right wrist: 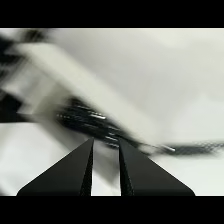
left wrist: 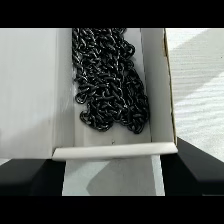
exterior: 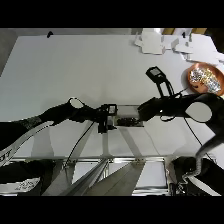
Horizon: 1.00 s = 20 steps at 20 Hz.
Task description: Fold the box and place the chain.
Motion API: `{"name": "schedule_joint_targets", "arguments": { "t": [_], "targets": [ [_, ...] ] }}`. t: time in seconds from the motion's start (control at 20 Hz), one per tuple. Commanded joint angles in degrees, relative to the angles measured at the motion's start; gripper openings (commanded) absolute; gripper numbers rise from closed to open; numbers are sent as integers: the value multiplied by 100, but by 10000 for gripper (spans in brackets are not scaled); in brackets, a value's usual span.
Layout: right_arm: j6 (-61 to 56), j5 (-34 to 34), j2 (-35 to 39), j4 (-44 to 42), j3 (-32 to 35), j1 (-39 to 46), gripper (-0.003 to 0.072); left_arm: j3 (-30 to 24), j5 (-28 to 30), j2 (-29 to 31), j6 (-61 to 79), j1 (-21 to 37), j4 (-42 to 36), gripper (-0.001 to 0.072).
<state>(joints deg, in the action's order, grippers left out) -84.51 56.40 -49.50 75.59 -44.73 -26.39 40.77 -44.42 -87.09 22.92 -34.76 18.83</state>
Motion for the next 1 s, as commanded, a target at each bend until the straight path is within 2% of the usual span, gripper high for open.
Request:
{"name": "schedule_joint_targets", "arguments": {
  "t": [0.0,0.2,0.35,0.5,0.95],
  "targets": [
    [85,507,-9,638,20,868,155,0,0,2,0,4,2,209],
    [-101,450,-291,671,382,1252,150,0,2,2,0,4,2,209],
    [-103,79,-699,640,697,1252,159,0,2,2,0,4,2,209],
    [-96,-44,-1141,398,732,1252,242,0,2,2,0,4,2,209],
    [166,-269,-1648,249,732,826,241,0,2,2,0,4,2,209]
  ]
}}
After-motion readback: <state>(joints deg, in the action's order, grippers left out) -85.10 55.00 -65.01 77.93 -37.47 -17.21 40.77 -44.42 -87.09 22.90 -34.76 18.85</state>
